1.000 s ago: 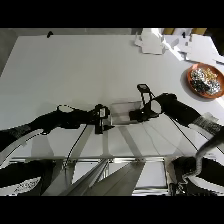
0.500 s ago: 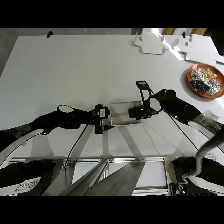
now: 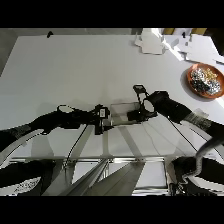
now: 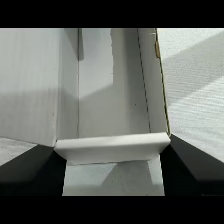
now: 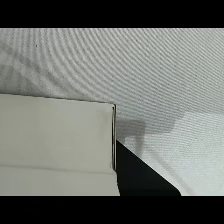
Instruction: Fold the box and place the chain.
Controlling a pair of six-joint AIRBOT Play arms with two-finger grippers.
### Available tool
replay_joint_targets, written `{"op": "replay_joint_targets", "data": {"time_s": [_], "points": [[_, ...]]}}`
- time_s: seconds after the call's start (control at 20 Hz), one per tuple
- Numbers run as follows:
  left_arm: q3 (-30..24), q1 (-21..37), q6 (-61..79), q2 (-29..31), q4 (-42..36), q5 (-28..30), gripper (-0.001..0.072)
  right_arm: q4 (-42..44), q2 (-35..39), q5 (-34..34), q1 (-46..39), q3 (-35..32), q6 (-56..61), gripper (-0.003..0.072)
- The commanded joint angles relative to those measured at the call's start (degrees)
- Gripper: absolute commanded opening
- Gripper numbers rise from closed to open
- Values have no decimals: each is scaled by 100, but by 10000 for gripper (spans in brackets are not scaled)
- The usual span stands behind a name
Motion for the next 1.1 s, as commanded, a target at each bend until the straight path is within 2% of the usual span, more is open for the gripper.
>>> {"op": "replay_joint_targets", "data": {"time_s": [0.0, 0.05, 0.1, 0.25, 0.35, 0.45, 0.55, 0.7, 0.9, 0.95, 1.05], "points": [[0, -2, 15, 2, -4, 7, 29, -61, -22, 50, 22, 0, -48, 86], [0, -2, 15, 2, -4, 7, 29, -63, 4, 50, 22, 11, -90, 210], [0, -7, 15, 2, -4, 4, 29, -81, 59, 66, 22, 11, -179, 268], [0, -9, 15, 2, -4, 7, 29, -146, 424, 323, -7, 24, -761, 297], [0, -7, 15, 2, -4, 7, 29, -133, 763, 846, -136, 192, -1176, 339], [0, -11, 15, 2, -4, 7, 29, -57, 1113, 1637, -319, 603, -1563, 341], [0, -11, 15, 2, -4, 4, 29, -120, 1447, 2015, -542, 1064, -2111, 340], [0, -11, 13, 2, -4, 4, 29, -299, 1596, 1794, -1349, 1683, -2479, 337], [0, -11, 13, 2, -4, 4, 29, -278, 1488, 901, -3032, 1735, -2940, 331], [0, -11, 15, 2, -4, 7, 29, -280, 1399, 667, -3432, 1735, -3126, 299], [0, -11, 15, 2, -4, 2, 29, -186, 1134, 136, -4236, 1735, -3193, 287]]}}
